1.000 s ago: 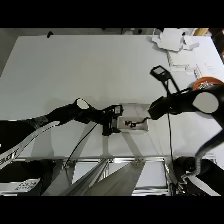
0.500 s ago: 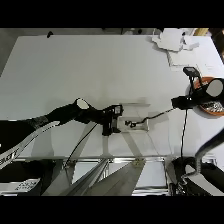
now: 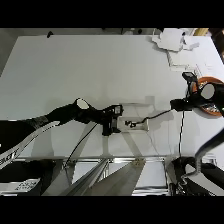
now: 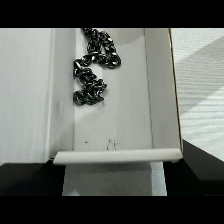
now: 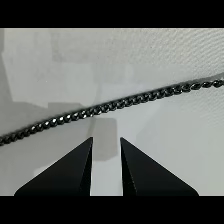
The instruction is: Fold the box and place the chain.
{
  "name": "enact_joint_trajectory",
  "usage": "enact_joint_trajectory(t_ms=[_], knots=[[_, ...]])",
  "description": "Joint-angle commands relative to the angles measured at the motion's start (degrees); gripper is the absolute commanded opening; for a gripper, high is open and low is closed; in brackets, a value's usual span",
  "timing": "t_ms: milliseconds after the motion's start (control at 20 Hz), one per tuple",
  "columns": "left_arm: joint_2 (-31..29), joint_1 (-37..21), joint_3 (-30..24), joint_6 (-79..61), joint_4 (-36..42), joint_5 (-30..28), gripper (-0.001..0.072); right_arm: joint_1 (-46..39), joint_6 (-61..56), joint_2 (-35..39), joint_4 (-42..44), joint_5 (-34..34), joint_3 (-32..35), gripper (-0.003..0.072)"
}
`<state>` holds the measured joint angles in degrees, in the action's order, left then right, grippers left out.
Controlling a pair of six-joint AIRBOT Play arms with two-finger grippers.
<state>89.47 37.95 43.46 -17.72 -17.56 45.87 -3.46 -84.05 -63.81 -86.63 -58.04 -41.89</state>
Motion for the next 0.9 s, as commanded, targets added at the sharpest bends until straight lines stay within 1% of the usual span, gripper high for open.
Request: enact_joint_trajectory(t_ms=[0, 100, 150, 250, 300, 350, 400, 500, 550, 650, 850], knots=[[-0.02, 0.0, -0.02, -0.02, -0.02, 0.0, 0.021, -0.07, -0.13, -0.13, -0.81, 1.25, 0.15, 0.0205], [-0.02, 0.0, -0.02, -0.02, -0.02, 0.0, 0.021, -0.04, 0.5, -0.42, -1.29, 3.89, 0.17, 0.0205], [-0.02, 0.0, -0.02, -0.02, -0.02, 0.0, 0.021, -0.04, 4.15, -0.94, -1.51, 5.92, 0.17, 0.0204], [-0.02, 0.0, -0.02, -0.02, -0.02, 0.0, 0.021, -0.04, 21.92, -2.32, -1.49, 6.19, 0.17, 0.0205], [-0.02, 0.0, -0.02, -0.02, -0.02, 0.0, 0.021, -0.04, 34.1, -3.13, -1.49, 5.31, 0.17, 0.0243], [-0.02, 0.0, -0.02, -0.02, -0.02, 0.0, 0.021, -0.07, 44.59, -4.0, -1.36, 4.5, 0.17, 0.0313], [-0.02, 0.0, -0.02, -0.02, -0.02, 0.0, 0.021, -0.04, 53.29, -4.81, -1.14, 3.58, 0.17, 0.0312], [-0.02, 0.0, -0.02, -0.02, -0.02, 0.0, 0.021, -0.04, 64.22, -5.55, -0.42, 3.43, 0.17, 0.0309], [-0.02, 0.0, -0.02, -0.02, -0.02, 0.0, 0.021, -0.04, 68.28, -5.7, 0.31, 3.43, 0.17, 0.0294], [-0.02, 0.0, -0.02, -0.02, -0.02, 0.0, 0.021, -0.07, 74.53, -6.1, 2.14, 3.39, 0.17, 0.0293], [-0.02, 0.0, -0.02, -0.02, -0.02, 0.0, 0.021, -0.07, 77.61, -9.22, 3.54, 3.08, 0.17, 0.0289]])
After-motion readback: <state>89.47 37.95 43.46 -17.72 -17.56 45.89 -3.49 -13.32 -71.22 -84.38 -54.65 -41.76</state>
